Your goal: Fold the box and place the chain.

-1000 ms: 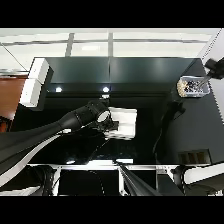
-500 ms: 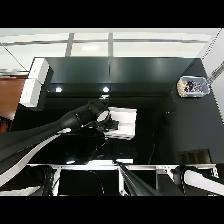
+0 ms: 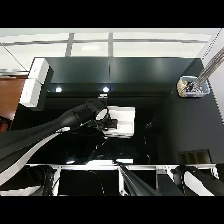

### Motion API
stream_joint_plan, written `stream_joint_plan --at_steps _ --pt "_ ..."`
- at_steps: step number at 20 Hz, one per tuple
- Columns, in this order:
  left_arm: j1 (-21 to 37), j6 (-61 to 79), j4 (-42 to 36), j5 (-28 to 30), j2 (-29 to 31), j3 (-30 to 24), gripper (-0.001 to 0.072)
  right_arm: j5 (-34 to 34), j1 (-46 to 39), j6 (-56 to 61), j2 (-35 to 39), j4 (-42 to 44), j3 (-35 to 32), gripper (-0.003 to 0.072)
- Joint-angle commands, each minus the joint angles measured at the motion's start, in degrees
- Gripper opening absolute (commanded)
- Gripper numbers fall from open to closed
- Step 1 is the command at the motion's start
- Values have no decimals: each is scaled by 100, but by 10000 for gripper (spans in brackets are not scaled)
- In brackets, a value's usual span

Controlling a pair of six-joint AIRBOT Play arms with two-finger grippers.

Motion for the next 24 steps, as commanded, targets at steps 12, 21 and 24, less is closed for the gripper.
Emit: stream_joint_plan --at_steps 12,21,24 --pt "7 0 -4 0 -4 -2 28 957 1215 -664 160 2485 -619 10" --pt "7 0 -2 2 -4 -2 28 70 2068 -1038 160 2586 -2605 8" --pt "7 0 -2 2 -4 -2 28 -573 2444 -1331 149 2964 -3499 5"
